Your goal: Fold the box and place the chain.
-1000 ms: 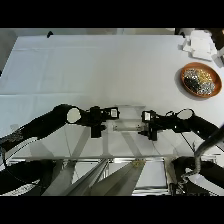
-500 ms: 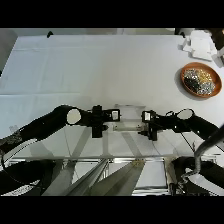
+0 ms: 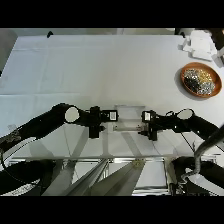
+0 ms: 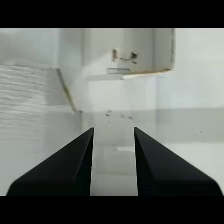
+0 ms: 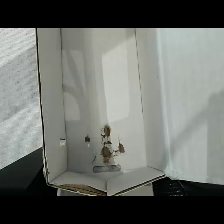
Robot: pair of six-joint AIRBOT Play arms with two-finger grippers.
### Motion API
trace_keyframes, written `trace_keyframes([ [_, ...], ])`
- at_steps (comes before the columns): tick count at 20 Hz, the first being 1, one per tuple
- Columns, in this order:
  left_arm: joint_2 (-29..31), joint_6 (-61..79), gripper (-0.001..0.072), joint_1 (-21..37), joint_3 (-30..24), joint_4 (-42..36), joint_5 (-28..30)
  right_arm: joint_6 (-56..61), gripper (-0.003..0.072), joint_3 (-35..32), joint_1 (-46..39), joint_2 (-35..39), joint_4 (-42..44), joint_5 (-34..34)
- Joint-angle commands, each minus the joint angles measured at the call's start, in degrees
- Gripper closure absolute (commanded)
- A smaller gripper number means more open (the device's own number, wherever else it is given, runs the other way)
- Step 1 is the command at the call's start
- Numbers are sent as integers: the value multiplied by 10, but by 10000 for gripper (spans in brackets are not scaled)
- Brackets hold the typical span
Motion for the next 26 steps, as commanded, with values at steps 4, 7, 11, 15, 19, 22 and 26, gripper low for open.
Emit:
trace_keyframes([
  [4, -14, 119, 431, -9, 0, -25, 51, 0, 272, 0, 0, 0, 0, 0],
  [7, -34, 119, 432, -15, 0, -37, 35, 0, 272, 0, 0, 0, 0, 0],
  [11, -38, 141, 437, -23, 0, -44, 34, 0, 272, 0, 0, 0, 0, 0],
  [15, -38, 167, 437, -28, 0, -72, 47, 0, 272, 0, 0, 0, 0, 0],
  [19, -38, 167, 438, -48, 0, -83, 106, 0, 272, 0, 0, 0, 0, 0],
  [22, -38, 167, 446, -59, 0, -98, 127, 0, 272, 0, 0, 0, 0, 0],
  [26, -38, 167, 575, -70, 0, -103, 136, 0, 272, 0, 0, 0, 0, 0],
])
